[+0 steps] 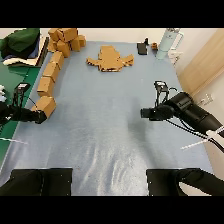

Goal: Fold the box.

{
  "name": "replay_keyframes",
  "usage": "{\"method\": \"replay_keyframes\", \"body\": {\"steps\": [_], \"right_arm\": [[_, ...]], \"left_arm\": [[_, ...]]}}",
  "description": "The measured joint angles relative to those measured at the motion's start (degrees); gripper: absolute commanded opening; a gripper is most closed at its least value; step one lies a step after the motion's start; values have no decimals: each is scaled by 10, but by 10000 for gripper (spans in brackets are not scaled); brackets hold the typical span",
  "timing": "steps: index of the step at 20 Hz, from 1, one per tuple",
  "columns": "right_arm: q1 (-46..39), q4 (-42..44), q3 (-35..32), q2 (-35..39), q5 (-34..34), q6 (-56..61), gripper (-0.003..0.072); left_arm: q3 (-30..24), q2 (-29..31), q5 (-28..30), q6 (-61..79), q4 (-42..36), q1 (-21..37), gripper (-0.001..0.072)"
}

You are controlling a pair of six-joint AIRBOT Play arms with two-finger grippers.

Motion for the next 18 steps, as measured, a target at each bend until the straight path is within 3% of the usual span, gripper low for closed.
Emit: {"method": "replay_keyframes", "body": {"steps": [9,18], "right_arm": [[0,-1,0,0,9,0,7],[0,-1,0,0,14,0,8]], "left_arm": [[-3,-72,155,-17,-8,14,450],[-3,-110,214,-16,-11,14,451]]}}
